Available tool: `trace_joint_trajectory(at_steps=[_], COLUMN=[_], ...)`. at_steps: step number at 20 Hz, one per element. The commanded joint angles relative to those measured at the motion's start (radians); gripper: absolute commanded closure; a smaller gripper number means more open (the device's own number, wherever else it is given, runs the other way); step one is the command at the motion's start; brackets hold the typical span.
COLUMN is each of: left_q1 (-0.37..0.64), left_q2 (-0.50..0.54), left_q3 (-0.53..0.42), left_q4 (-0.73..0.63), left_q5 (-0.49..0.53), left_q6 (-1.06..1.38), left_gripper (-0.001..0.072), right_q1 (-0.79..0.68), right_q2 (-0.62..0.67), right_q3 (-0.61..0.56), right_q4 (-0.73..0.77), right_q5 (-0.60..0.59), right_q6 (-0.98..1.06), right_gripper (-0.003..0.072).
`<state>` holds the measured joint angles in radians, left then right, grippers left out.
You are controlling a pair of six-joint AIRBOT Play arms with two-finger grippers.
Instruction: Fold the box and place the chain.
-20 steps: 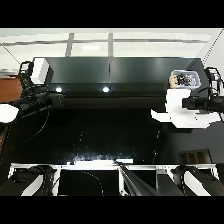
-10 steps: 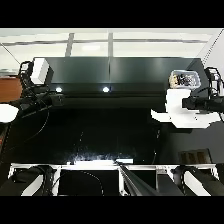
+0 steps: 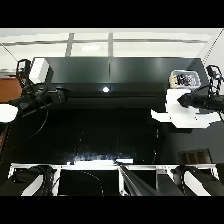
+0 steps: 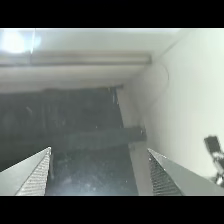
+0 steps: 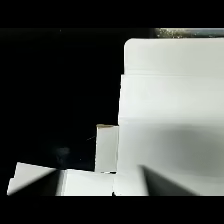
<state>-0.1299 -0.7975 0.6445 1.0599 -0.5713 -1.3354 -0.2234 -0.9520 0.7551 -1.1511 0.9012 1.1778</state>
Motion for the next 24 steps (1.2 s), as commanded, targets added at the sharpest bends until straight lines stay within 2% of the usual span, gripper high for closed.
trace_joint_trajectory(at_steps=[1, 5, 8, 11, 14, 16, 19, 20, 22, 24], left_q1=[0.000, 0.000, -0.001, -0.001, -0.001, -0.001, -0.001, -0.001, -0.001, -0.001], left_q2=[-0.001, -0.001, -0.001, -0.001, -0.001, -0.001, -0.002, -0.002, -0.002, -0.002], left_q3=[0.000, 0.000, 0.000, 0.000, 0.000, 0.000, 0.000, 0.000, 0.000, 0.000], left_q4=[0.002, 0.002, 0.002, 0.002, 0.001, 0.001, 0.002, 0.002, 0.001, 0.001], left_q5=[0.039, 0.028, 0.007, -0.017, -0.015, -0.015, -0.012, -0.012, -0.012, -0.013], left_q6=[0.000, 0.000, 0.000, 0.000, 0.000, 0.000, 0.000, 0.000, 0.000, 0.000], left_gripper=[0.0003, 0.0003, 0.0003, 0.0003, 0.0003, 0.0003, 0.0003, 0.0003, 0.0003, 0.0003], right_q1=[-0.002, -0.068, -0.257, -0.503, -0.695, -0.793, -0.903, -0.914, -0.895, -0.851], right_q2=[0.000, -0.006, -0.071, -0.197, -0.320, -0.423, -0.605, -0.667, -0.775, -0.838], right_q3=[0.000, 0.077, 0.185, 0.285, 0.336, 0.399, 0.523, 0.565, 0.628, 0.640], right_q4=[0.008, -0.202, -0.319, -0.339, -0.347, -0.269, 0.130, 0.187, 0.191, 0.194], right_q5=[-0.033, -0.059, -0.052, 0.089, 0.238, 0.338, 0.515, 0.577, 0.671, 0.726], right_q6=[-0.002, 0.102, 0.187, 0.157, 0.094, 0.011, -0.177, -0.181, -0.180, -0.198], right_gripper=[-0.0015, -0.0015, -0.0013, -0.0013, -0.0013, -0.0013, -0.0013, -0.0013, -0.0011, -0.0007])
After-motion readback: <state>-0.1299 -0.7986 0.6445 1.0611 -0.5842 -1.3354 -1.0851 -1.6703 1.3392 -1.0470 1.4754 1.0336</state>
